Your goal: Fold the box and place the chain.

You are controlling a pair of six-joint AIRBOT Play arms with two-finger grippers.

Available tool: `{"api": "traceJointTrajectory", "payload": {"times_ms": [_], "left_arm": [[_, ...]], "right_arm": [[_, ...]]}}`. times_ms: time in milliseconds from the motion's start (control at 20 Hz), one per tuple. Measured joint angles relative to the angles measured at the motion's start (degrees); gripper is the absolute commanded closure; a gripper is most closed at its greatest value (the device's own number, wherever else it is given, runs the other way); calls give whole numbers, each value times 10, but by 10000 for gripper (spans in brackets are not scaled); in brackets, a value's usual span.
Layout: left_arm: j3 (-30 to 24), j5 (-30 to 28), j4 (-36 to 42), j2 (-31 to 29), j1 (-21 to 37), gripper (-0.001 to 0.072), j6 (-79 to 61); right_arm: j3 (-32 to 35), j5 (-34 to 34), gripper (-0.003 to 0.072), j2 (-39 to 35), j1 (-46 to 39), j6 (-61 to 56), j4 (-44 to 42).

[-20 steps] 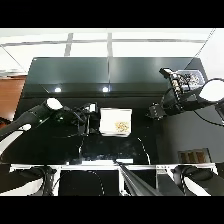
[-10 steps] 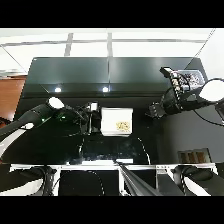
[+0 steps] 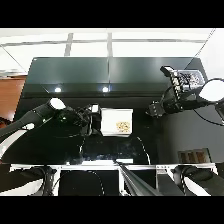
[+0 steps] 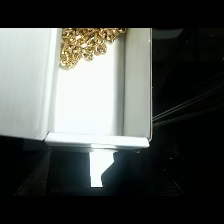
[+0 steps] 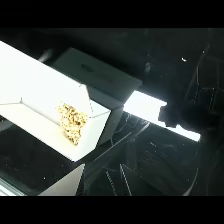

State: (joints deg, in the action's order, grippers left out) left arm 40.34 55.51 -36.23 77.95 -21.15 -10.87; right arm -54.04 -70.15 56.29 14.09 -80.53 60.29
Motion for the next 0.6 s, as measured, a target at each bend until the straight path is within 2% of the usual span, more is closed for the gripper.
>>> {"api": "traceJointTrajectory", "payload": {"times_ms": [600], "left_arm": [[0,-55,37,0,-21,-5,2]], "right_arm": [[0,18,414,3,0,0,0]]}}
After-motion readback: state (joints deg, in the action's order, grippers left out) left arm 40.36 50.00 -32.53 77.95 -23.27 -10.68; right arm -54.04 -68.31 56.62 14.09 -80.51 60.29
